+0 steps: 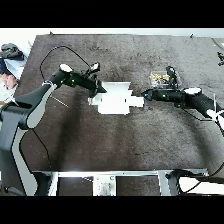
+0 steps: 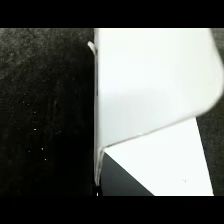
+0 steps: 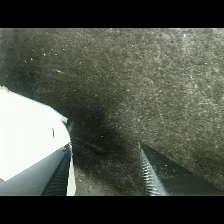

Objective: Fold the box and place the chain.

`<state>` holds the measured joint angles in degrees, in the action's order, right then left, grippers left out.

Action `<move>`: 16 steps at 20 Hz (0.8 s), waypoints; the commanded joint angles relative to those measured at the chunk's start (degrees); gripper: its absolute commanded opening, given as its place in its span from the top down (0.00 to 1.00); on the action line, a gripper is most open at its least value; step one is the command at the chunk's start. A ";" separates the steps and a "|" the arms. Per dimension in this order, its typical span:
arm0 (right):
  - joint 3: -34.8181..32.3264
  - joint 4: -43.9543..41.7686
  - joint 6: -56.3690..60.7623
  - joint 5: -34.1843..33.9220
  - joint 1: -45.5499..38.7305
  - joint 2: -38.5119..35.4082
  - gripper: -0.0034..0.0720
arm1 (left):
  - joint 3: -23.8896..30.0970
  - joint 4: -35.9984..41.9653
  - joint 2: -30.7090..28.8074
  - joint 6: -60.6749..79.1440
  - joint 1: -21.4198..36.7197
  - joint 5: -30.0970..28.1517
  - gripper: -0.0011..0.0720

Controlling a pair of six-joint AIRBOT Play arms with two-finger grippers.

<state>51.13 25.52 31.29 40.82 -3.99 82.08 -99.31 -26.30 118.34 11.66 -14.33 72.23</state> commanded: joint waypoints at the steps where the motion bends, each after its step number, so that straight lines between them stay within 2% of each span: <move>1: 0.07 1.29 -2.32 -0.37 0.00 -0.04 0.33 | 3.69 1.01 -0.70 3.13 -0.11 -4.42 0.98; 8: 0.11 1.27 -5.66 -1.14 0.00 -0.04 0.33 | 5.22 -0.94 -0.04 5.51 -0.11 -7.23 0.98; 14: 1.55 0.17 -15.43 -0.98 0.00 -2.64 0.33 | 5.22 -0.87 -0.04 5.29 -0.11 -7.50 0.97; 16: 2.71 0.17 -17.38 2.03 0.15 -4.35 0.33 | 5.22 -0.87 -0.07 5.27 -0.11 -6.91 0.97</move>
<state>52.60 26.06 18.31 40.10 -4.01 79.57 -94.11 -27.03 118.26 16.93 -14.44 64.97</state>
